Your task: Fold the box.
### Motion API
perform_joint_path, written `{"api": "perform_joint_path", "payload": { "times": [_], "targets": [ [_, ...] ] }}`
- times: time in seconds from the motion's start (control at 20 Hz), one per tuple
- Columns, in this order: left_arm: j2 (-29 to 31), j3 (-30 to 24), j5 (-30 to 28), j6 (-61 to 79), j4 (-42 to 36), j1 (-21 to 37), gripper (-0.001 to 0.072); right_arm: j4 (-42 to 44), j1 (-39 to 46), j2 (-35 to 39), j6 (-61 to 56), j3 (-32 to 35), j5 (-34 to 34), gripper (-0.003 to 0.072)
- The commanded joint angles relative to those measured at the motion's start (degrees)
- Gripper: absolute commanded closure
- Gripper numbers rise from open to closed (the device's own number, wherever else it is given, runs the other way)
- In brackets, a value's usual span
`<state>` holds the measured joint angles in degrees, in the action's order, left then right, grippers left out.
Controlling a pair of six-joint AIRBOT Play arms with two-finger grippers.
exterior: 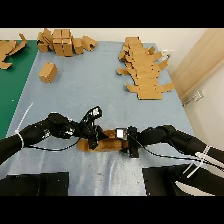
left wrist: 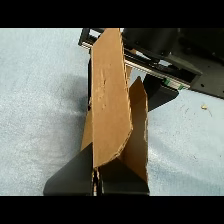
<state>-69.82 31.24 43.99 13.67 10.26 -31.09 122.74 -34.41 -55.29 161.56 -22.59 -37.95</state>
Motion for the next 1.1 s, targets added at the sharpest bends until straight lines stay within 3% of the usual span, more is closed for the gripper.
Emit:
{"api": "perform_joint_path", "payload": {
  "times": [0.0, 0.3, 0.35, 0.4, 0.45, 0.6, 0.85, 1.05],
  "targets": [
    [0.0, 0.0, -0.1, 0.0, 0.0, 0.0, 0.0695, 0.0, 0.0, 0.0, 0.0, 0.0, 0.0, 0.0196],
    [0.0, 0.0, -1.0, 0.0, 0.1, 0.0, 0.0694, 0.0, 0.0, 0.0, 0.0, 0.0, 0.0, 0.0196],
    [0.0, 0.0, -1.5, 0.0, 0.1, 0.0, 0.0629, 0.0, 0.0, 0.0, 0.0, 0.0, 0.0, 0.0196],
    [0.1, 0.0, -2.4, -0.1, 0.0, 0.0, 0.0306, 0.0, 0.0, 0.0, 0.0, 0.0, 0.0, 0.0196],
    [0.1, 0.1, -3.3, -1.1, 0.1, 0.0, 0.0107, 0.0, 0.0, 0.0, 0.0, 0.0, -0.1, 0.0196],
    [2.2, 0.1, -6.0, -3.3, 3.5, 0.1, 0.0086, 0.0, 0.0, 0.0, 0.0, 0.0, -0.1, 0.0196],
    [11.9, 0.1, -11.3, -19.9, 23.6, 0.1, 0.0086, 0.0, 0.0, 0.0, 0.0, 0.0, 0.0, 0.0196],
    [19.6, 0.1, -12.3, -33.2, 31.5, 2.1, 0.0086, 0.0, 0.0, 0.0, 0.0, 0.0, 0.0, 0.0196]
  ]
}}
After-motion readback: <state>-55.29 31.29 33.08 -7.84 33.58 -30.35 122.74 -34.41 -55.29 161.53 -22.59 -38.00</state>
